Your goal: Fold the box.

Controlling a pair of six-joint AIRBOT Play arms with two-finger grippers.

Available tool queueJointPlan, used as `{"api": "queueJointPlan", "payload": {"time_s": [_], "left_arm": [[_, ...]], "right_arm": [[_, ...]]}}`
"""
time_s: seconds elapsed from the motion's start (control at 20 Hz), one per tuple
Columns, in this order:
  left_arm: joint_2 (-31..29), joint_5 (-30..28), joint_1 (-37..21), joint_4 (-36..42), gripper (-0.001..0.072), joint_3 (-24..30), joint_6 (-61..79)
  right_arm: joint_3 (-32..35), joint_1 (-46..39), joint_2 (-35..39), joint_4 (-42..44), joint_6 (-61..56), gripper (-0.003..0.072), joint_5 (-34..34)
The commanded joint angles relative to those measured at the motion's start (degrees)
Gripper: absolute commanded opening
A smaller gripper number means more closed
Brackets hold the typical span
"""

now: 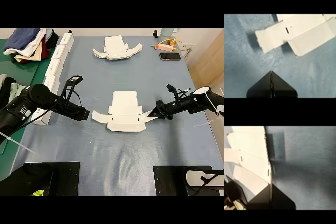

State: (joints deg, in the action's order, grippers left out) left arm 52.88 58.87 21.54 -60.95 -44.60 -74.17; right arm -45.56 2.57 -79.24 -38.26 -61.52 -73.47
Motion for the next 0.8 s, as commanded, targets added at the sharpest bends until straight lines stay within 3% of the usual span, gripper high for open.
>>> {"api": "queueJointPlan", "payload": {"time_s": [0.0, 0.1, 0.15, 0.2, 0.35, 0.75], "left_arm": [[0.0, 0.3, -5.0, 1.2, 0.0018, 0.0, -0.7], [0.0, 0.1, -7.8, 2.1, 0.0019, 0.0, 1.4], [0.0, 0.0, -8.6, 3.1, 0.0174, 0.0, 2.4], [0.3, 0.0, -9.1, 4.1, 0.0394, 0.0, 2.6], [3.1, -0.1, -9.1, 5.8, 0.0419, 0.0, 4.2], [19.3, -5.3, -9.1, 23.8, 0.0419, -1.9, 25.2]], "right_arm": [[5.6, 4.0, 5.3, 1.6, 5.6, 0.0004, 2.4], [11.6, 7.7, 11.9, 1.2, 7.6, 0.0004, 10.4], [14.1, 9.5, 14.8, 0.5, 7.6, 0.0004, 14.7], [16.3, 11.3, 17.3, 0.0, 7.6, 0.0004, 18.4], [19.8, 15.9, 21.3, -0.3, 8.9, 0.0004, 23.5], [20.3, 24.9, 21.9, 1.1, 9.0, 0.0004, 29.6]]}}
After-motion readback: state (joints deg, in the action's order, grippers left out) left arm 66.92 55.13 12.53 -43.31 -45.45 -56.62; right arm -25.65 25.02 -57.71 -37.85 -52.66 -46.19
